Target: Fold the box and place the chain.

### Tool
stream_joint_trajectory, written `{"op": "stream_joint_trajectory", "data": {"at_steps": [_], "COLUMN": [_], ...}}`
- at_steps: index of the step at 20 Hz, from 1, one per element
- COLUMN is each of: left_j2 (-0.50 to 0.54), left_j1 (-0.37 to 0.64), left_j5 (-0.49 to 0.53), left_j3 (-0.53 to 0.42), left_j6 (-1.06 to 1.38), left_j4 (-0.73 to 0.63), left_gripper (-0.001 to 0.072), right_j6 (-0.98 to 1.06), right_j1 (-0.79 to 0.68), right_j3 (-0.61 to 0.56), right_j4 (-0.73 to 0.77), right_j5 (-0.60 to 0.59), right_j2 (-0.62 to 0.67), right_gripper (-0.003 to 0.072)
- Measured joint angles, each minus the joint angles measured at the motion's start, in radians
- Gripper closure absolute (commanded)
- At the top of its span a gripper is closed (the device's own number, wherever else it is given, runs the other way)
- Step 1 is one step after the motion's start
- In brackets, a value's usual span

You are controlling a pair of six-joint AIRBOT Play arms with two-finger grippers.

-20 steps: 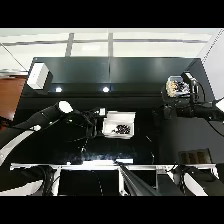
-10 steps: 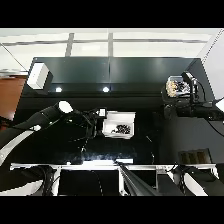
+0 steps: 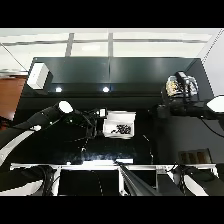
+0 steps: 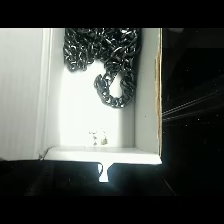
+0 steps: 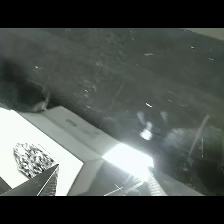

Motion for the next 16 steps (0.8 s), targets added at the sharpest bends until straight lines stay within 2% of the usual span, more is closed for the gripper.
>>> {"op": "stream_joint_trajectory", "data": {"at_steps": [8,10,14,16], "left_j2": [0.0,0.0,0.0,0.0], "left_j1": [0.0,0.0,0.0,0.0], "left_j5": [0.0,0.0,0.0,0.0], "left_j3": [0.0,0.0,0.0,0.0], "left_j6": [-0.001,-0.001,-0.002,-0.002], "left_j4": [0.0,0.0,0.0,0.0], "left_gripper": [0.0252,0.0252,0.0251,0.0251], "right_j6": [0.023,-0.038,-0.186,-0.22], "right_j1": [0.198,0.216,0.231,0.253], "right_j3": [0.146,0.165,0.2,0.209], "right_j4": [0.016,0.043,0.074,0.074], "right_j5": [-0.129,-0.095,0.088,0.14], "right_j2": [-0.228,-0.251,-0.271,-0.275], "right_gripper": [0.0067,0.0068,0.0068,0.0069]}}
